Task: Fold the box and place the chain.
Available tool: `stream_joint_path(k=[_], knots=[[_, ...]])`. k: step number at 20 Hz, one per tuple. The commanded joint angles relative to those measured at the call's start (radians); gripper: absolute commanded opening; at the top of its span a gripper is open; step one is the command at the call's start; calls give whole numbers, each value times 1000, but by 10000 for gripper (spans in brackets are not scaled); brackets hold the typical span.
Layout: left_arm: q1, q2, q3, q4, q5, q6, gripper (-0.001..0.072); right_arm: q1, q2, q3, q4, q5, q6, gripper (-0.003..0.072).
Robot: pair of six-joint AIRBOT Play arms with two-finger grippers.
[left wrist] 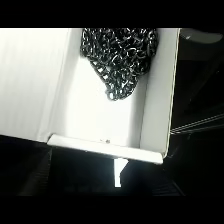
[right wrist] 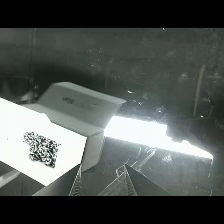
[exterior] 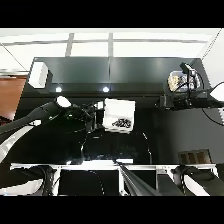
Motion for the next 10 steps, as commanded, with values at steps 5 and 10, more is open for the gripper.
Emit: stream_joint_path(k=[5, 10], knots=[[-44, -1, 11, 44, -44, 35, 714, 0, 1, 1, 0, 0, 0, 323], [-69, 0, 11, 58, -48, 24, 424, 0, 1, 1, -2, -18, 0, 324]])
